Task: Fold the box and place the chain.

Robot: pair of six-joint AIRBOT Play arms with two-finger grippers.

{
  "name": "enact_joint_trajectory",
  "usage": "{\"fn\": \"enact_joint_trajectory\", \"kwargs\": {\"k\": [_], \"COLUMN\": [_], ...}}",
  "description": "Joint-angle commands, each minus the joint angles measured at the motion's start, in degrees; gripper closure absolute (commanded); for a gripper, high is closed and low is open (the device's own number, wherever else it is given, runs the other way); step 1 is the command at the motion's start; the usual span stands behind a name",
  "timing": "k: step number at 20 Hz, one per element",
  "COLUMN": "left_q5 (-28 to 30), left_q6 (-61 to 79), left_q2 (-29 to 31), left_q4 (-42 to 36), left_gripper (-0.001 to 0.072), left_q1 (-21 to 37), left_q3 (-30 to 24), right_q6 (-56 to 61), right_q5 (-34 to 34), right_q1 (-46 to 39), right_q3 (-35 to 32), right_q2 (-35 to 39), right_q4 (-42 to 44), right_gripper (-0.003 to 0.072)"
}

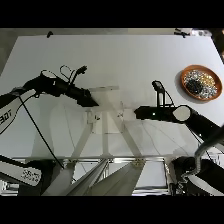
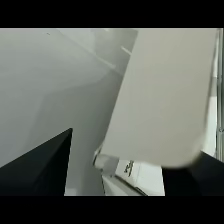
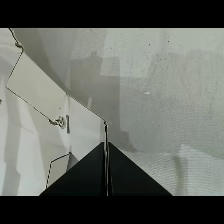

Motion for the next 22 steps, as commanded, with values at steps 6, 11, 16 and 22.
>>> {"fn": "enact_joint_trajectory", "kwargs": {"k": [6,11,16,22], "left_q5": [0.0,-0.2,1.9,11.5], "left_q6": [5.9,6.6,7.6,10.5], "left_q2": [-3.0,-0.3,5.6,7.0], "left_q4": [0.6,0.5,0.4,-1.0], "left_gripper": [0.0686,0.0707,0.0709,0.0715], "left_q1": [-4.8,-4.8,-7.2,-17.6], "left_q3": [0.0,0.0,0.0,-3.6], "right_q6": [0.0,0.0,0.0,0.1], "right_q5": [0.0,3.1,17.2,31.9], "right_q1": [0.1,-0.2,-7.7,-21.9], "right_q3": [0.0,0.8,3.7,4.3], "right_q2": [0.0,0.8,8.2,21.2], "right_q4": [0.3,0.3,-2.6,-14.8], "right_gripper": [0.0679,0.0567,0.0272,0.0272]}}
